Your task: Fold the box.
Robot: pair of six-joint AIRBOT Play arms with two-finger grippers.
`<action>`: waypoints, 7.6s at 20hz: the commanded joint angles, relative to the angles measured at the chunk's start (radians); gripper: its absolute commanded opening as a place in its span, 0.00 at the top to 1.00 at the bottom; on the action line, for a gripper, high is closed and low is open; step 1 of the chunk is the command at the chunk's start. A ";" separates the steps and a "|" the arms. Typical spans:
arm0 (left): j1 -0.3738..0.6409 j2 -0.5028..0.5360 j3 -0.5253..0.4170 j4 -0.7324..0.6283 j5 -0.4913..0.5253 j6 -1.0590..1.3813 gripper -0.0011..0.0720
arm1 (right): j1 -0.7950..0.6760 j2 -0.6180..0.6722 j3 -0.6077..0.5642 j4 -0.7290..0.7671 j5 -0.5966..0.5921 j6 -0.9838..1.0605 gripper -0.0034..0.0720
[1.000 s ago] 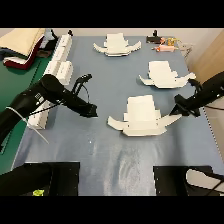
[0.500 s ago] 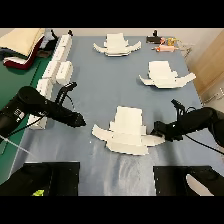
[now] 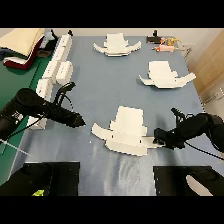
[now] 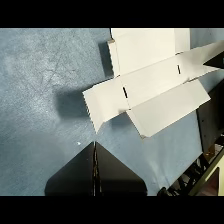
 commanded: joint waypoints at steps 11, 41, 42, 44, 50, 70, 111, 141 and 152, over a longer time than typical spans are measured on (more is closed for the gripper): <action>0.001 -0.006 0.001 -0.037 0.010 0.001 0.97 | 0.035 0.003 -0.002 0.158 0.071 -0.380 0.95; 0.048 -0.376 0.044 -0.319 0.043 0.330 0.42 | 0.305 0.162 -0.072 0.052 0.294 -0.322 0.95; 0.046 -0.380 0.044 -0.333 0.039 0.346 0.42 | 0.305 0.162 -0.072 0.050 0.294 -0.322 0.95; 0.032 -0.388 0.044 -0.360 0.037 0.380 0.42 | 0.305 0.162 -0.072 0.047 0.294 -0.322 0.95; -0.034 -0.478 0.051 -0.443 0.042 0.466 0.42 | 0.305 0.162 -0.072 0.047 0.293 -0.322 0.95; -0.095 -0.553 0.061 -0.523 -0.045 0.711 0.84 | 0.305 0.162 -0.072 0.047 0.298 -0.322 0.95; -0.287 -0.330 0.106 -0.316 0.213 1.070 0.97 | 0.300 0.164 0.178 -0.575 0.265 0.072 0.16; -0.450 -0.240 -0.040 -0.234 0.387 1.062 0.97 | 0.300 0.162 0.177 -0.631 0.202 0.134 0.18; -0.448 -0.239 -0.040 -0.234 0.397 1.036 0.97 | 0.301 0.162 0.177 -0.438 0.174 0.089 0.93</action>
